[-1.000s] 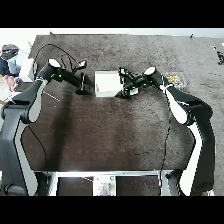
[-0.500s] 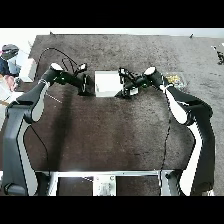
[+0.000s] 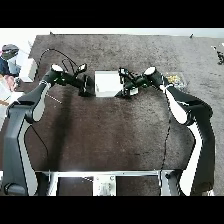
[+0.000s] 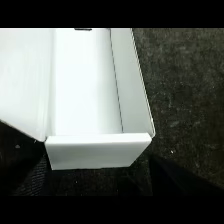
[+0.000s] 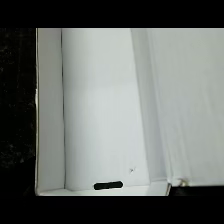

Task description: Fold the box and place the chain.

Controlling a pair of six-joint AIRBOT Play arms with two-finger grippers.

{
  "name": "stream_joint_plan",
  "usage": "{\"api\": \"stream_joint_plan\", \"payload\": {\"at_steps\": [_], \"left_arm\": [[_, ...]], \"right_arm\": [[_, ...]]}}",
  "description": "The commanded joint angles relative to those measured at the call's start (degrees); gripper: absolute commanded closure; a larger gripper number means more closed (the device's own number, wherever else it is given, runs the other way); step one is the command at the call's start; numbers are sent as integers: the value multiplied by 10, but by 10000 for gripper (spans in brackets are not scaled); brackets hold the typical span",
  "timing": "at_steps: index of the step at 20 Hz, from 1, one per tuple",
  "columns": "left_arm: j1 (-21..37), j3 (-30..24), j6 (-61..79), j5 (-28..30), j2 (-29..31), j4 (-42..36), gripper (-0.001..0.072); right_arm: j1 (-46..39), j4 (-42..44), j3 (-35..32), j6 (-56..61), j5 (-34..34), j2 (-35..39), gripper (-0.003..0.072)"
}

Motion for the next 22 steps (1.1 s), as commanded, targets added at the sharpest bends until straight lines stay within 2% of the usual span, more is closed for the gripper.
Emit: {"api": "stream_joint_plan", "payload": {"at_steps": [1, 10, 22], "left_arm": [[-7, 0, 0, -1, -1, -12, 18], [-16, -4, 1, 42, -18, -26, 19], [-31, -4, 17, 49, -23, -31, 18]], "right_arm": [[0, 0, 0, 0, 0, 0, 156], [0, 0, 0, 0, 0, 0, 157], [0, 0, 0, 0, 0, 0, 156]]}}
